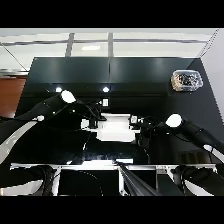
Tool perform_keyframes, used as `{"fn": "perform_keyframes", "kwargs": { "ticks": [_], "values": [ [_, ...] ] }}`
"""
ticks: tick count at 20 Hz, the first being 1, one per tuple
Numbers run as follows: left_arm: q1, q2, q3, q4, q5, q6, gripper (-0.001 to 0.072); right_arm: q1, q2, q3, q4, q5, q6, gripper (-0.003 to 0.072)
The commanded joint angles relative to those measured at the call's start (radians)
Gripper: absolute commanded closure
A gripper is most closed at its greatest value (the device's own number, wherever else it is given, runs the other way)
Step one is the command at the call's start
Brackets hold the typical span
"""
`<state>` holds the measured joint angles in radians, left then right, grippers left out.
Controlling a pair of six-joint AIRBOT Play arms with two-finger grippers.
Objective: Fold the box and place the chain.
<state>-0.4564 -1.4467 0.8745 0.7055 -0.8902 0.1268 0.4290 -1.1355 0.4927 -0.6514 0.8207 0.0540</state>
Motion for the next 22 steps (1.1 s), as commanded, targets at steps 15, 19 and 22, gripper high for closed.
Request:
{"fn": "perform_keyframes", "kwargs": {
  "ticks": [15,19,22],
  "values": [
    [0.001,0.001,0.001,-0.007,-0.001,-0.002,0.0682,0.007,0.003,0.103,0.048,-0.066,0.006,-0.0014],
    [0.001,0.001,0.001,-0.007,-0.002,-0.002,0.0682,0.007,0.003,0.143,-0.114,-0.112,0.006,-0.0014],
    [0.001,0.001,0.001,-0.007,-0.003,-0.002,0.0683,0.007,0.003,0.143,-0.118,-0.114,-0.005,-0.0013]
  ]
}}
